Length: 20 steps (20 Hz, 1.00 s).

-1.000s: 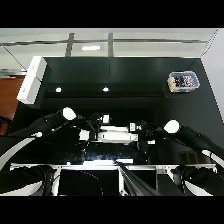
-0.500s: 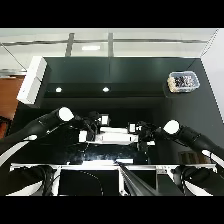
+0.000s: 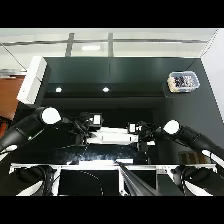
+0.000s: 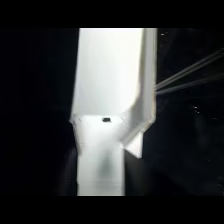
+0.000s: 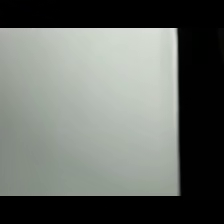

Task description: Fold the box and place the chain.

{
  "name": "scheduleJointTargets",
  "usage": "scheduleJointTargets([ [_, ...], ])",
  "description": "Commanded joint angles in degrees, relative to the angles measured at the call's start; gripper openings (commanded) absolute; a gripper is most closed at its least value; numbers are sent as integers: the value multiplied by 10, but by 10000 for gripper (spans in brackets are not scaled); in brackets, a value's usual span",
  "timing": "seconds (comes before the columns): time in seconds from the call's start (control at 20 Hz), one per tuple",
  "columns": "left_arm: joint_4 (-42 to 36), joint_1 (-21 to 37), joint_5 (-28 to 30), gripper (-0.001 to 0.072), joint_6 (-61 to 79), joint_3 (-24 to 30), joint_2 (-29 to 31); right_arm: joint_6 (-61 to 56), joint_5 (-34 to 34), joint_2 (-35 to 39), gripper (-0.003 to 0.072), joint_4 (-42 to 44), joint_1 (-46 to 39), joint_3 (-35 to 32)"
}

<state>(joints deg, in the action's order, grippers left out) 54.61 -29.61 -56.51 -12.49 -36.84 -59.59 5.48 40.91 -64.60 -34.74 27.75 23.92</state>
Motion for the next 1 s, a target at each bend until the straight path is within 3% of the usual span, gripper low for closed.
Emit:
scheduleJointTargets([
  [0.0,25,0,-102,27,-133,0,27,0,0,0,246,0,0,0],
  [0.05,-9,-4,-117,26,-136,2,25,0,0,0,246,0,0,0],
  [0.15,-111,-15,-74,26,-135,14,25,0,0,0,246,0,0,0],
  [0.35,-312,-16,130,27,-134,50,5,0,0,0,246,1,0,0],
  [0.55,-326,-27,242,26,-134,50,-48,0,4,0,246,1,0,0],
  [0.75,-326,-33,233,25,-133,50,-103,0,4,0,246,1,0,0],
  [0.95,-326,-33,230,25,-133,50,-112,0,4,0,246,1,0,0],
])
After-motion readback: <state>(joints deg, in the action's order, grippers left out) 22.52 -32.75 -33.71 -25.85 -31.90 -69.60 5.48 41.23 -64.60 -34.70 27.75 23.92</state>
